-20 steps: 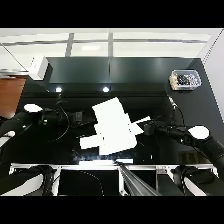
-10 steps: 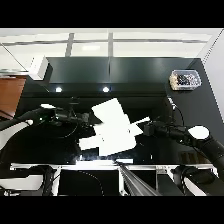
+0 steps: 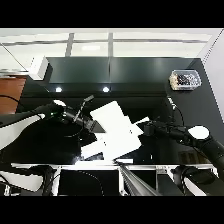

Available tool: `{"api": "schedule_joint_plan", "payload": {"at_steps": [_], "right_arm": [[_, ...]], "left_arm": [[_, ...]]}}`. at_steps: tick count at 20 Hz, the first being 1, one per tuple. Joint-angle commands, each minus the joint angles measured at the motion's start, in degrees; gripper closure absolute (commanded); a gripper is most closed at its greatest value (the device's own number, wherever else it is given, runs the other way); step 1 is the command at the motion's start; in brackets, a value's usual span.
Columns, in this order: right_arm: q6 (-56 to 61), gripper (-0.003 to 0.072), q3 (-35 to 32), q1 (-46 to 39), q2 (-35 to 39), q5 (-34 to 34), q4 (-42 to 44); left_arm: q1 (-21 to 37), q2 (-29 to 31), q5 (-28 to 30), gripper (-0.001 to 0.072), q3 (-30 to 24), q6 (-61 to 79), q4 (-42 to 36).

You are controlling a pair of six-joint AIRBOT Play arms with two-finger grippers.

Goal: Fold the box and place the chain.

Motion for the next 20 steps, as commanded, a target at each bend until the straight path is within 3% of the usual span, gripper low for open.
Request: {"api": "schedule_joint_plan", "payload": {"at_steps": [1,2,3,4,5,7,8,9,10,12,15,17,20], "right_arm": [[0.0,0.0645,0.0,0.0,0.0,-0.1,-0.1],[0.0,0.0645,0.0,0.0,0.0,-0.1,-0.1],[0.0,0.0645,0.0,0.0,0.0,-0.1,-0.1],[0.0,0.0645,0.0,0.0,0.0,-0.2,-0.2],[0.0,0.0645,0.0,0.0,0.0,-0.3,-0.2],[0.2,0.0632,0.0,-0.1,0.0,-0.1,-0.1],[1.0,0.0425,0.4,-0.6,0.1,1.0,0.5],[1.6,0.0063,1.7,-2.0,0.0,4.7,-0.3],[1.6,-0.0008,3.7,-4.0,0.1,8.7,-2.7],[1.6,-0.0007,9.8,-9.6,0.1,17.9,-11.7],[-0.7,-0.0007,19.1,-15.2,0.0,26.1,-30.7],[-2.6,-0.0008,22.0,-15.4,0.0,25.6,-39.9],[-3.0,-0.0005,22.2,-15.4,0.0,17.5,-43.5]], "left_arm": [[-0.8,-0.4,-0.9,0.0307,1.0,3.0,2.4],[-0.8,-0.4,-0.9,0.0309,1.0,3.0,2.5],[-0.8,-0.4,-0.8,0.0389,1.0,3.0,2.9],[-0.8,-0.4,-0.8,0.0577,1.0,3.0,3.5],[-0.8,-0.4,-0.9,0.0680,1.0,3.0,4.0],[-0.8,-0.4,-1.3,0.0681,1.0,3.0,4.2],[-0.8,-0.4,-1.4,0.0681,1.1,3.0,4.2],[-0.8,-0.2,-1.6,0.0682,1.1,3.0,4.2],[-0.8,0.0,-1.6,0.0683,1.4,3.0,4.6],[-0.9,0.5,-2.1,0.0683,2.7,3.2,7.7],[-2.4,3.3,-1.9,0.0687,6.7,3.3,15.2],[-5.3,8.2,4.0,0.0688,8.7,5.0,20.2],[-10.4,15.4,17.2,0.0685,8.7,14.0,23.7]]}}
